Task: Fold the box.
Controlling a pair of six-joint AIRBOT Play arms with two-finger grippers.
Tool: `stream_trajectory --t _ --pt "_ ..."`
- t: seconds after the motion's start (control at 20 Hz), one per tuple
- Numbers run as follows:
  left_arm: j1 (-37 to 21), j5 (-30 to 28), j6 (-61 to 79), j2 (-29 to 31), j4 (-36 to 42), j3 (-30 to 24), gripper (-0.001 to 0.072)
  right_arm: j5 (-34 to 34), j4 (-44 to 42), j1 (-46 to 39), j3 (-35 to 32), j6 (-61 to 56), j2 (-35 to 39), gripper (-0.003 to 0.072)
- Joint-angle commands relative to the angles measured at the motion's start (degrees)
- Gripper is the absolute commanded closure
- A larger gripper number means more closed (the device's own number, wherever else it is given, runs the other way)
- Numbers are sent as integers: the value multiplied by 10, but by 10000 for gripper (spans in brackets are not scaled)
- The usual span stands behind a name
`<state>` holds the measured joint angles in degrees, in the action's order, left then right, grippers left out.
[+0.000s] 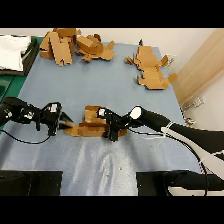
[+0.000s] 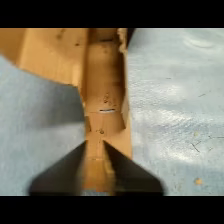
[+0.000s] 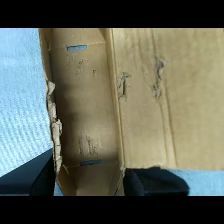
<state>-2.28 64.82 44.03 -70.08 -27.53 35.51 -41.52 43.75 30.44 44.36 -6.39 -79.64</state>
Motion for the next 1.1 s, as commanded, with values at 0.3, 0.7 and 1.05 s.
stream_trajectory --t 0.3,0.7,1.05 --pt "91 -64 -9 15 3 -20 184 0 0 0 0 0 0 179" --pt "135 -145 -66 14 -6 -20 308 0 0 0 0 0 0 178" --pt "159 -184 -66 -6 -16 -20 441 0 -1 0 0 0 0 178"
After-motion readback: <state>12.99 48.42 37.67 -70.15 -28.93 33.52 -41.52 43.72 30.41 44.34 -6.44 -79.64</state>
